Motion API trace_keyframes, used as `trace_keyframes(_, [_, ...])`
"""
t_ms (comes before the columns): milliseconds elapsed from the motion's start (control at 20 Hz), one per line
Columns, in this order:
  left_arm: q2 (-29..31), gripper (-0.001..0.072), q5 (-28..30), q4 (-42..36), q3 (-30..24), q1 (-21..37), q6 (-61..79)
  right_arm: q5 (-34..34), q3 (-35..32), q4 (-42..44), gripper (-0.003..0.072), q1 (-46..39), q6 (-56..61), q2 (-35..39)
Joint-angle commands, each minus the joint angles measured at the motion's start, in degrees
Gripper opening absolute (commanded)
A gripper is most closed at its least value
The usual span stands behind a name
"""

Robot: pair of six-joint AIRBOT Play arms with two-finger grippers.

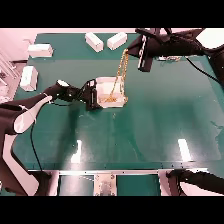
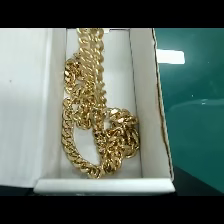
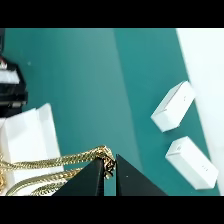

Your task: Fold the box and place the chain.

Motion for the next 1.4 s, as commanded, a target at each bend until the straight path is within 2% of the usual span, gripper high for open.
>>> trace_keyframes(0, [0.02, 0.0379, 0.02, 0.02, -0.02, 0.00, 0.00, -5.20, 0.31, 0.02, 0.0008, 2.97, 0.20, 1.11])
trace_keyframes(250, [0.02, 0.0379, 0.00, 0.02, -0.02, 0.00, 0.00, -3.78, -0.98, 0.39, 0.0008, 4.52, 4.74, -1.42])
trace_keyframes(500, [0.02, 0.0378, 0.02, 0.02, -0.02, 0.00, 0.00, -3.21, -5.35, 3.98, 0.0008, 5.14, 4.90, -5.86])
trace_keyframes(650, [0.02, 0.0379, 0.02, 0.02, -0.02, 0.00, 0.00, -3.76, -6.10, 2.64, 0.0009, 5.57, 4.85, -6.29])
trace_keyframes(1050, [0.02, 0.0378, 0.02, 0.02, -0.02, 0.00, 0.00, -5.03, 3.67, 1.90, 0.0009, 5.90, 4.79, -6.19])
trace_keyframes(1350, [0.02, 0.0378, 0.02, 0.02, -0.02, 0.00, 0.00, -12.79, 11.63, -0.17, 0.0009, 7.17, 4.85, -6.19])
